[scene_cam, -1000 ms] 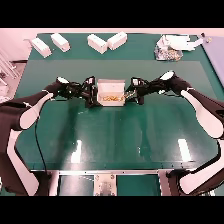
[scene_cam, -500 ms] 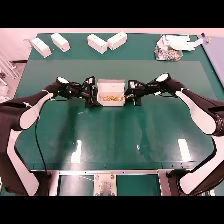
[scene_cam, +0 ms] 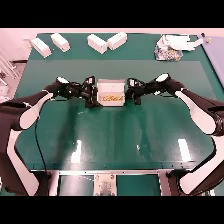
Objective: Fold the box and place the chain.
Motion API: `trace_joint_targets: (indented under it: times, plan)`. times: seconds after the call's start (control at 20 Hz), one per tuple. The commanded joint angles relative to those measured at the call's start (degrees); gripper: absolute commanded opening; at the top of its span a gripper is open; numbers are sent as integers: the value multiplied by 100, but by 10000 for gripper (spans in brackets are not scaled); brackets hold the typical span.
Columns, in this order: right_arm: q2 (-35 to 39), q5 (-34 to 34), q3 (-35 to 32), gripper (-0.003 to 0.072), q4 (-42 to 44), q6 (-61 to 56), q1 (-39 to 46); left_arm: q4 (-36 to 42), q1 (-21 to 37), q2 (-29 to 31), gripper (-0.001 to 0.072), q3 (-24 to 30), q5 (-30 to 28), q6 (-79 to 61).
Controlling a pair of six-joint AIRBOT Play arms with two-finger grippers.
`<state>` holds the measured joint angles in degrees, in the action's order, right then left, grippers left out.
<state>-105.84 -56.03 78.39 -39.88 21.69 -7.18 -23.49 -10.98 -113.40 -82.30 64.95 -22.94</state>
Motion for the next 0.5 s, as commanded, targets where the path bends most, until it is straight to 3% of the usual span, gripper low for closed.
trace_joint_targets:
  times: [0.0,0.45]
  plan:
    - [229,48,9,11,24,-426,31,-2,-2,2,513,-4,2,-2]
    - [1676,-385,7,10,4,-1453,120,-2,-2,2,514,-7,0,-2]
